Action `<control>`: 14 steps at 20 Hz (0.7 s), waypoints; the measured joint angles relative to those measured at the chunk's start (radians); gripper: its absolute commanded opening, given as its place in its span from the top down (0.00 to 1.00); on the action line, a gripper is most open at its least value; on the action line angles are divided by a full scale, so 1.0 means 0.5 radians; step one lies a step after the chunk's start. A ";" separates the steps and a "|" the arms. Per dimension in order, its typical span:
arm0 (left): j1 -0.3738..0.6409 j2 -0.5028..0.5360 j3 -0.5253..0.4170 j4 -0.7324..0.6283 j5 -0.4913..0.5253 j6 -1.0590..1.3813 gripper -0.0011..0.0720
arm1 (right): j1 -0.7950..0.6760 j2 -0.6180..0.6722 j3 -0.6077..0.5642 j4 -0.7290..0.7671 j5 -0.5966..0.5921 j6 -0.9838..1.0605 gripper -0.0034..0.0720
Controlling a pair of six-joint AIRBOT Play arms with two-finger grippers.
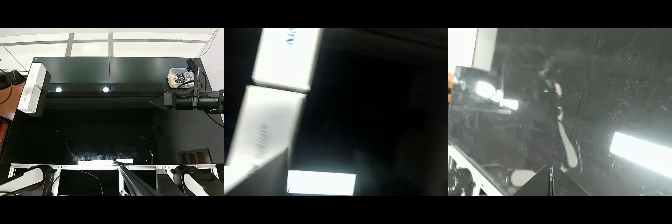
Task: Fold the box and place the chain.
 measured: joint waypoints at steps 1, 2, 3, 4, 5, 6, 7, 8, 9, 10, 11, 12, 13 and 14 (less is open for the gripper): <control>-0.024 0.056 0.002 -0.025 -0.112 -0.078 0.96 | 0.000 0.014 0.000 -0.037 0.023 -0.004 0.94; -0.060 0.114 -0.005 -0.053 -0.205 -0.132 0.96 | 0.000 0.037 0.000 -0.092 0.040 -0.001 0.94; -0.118 0.185 -0.035 -0.086 -0.284 -0.175 0.96 | 0.000 0.066 0.000 -0.156 0.056 0.022 0.94; -0.195 0.266 -0.095 -0.095 -0.345 -0.196 0.96 | 0.000 0.108 -0.004 -0.235 0.064 0.053 0.94; -0.282 0.359 -0.175 -0.105 -0.340 -0.218 0.96 | 0.000 0.151 -0.010 -0.310 0.060 0.091 0.94; -0.393 0.471 -0.291 -0.122 -0.316 -0.229 0.96 | 0.000 0.203 -0.024 -0.387 0.034 0.121 0.94; -0.504 0.583 -0.419 -0.130 -0.245 -0.240 0.96 | 0.000 0.252 -0.046 -0.456 -0.008 0.149 0.94; -0.629 0.711 -0.573 -0.140 -0.143 -0.250 0.96 | 0.000 0.298 -0.079 -0.529 -0.071 0.170 0.94; -0.739 0.826 -0.725 -0.136 -0.032 -0.259 0.95 | 0.000 0.336 -0.118 -0.599 -0.142 0.187 0.94; -0.846 0.948 -0.883 -0.128 0.103 -0.265 0.95 | 0.000 0.360 -0.160 -0.668 -0.207 0.195 0.93; -0.933 1.061 -1.037 -0.127 0.223 -0.272 0.95 | 0.000 0.378 -0.205 -0.743 -0.269 0.207 0.93; -0.990 1.153 -1.160 -0.121 0.332 -0.272 0.95 | 0.000 0.391 -0.242 -0.811 -0.306 0.212 0.93; -1.025 1.236 -1.263 -0.112 0.425 -0.278 0.95 | 0.000 0.401 -0.269 -0.868 -0.327 0.220 0.93; -1.049 1.309 -1.350 -0.110 0.495 -0.278 0.95 | 0.000 0.407 -0.291 -0.911 -0.333 0.223 0.93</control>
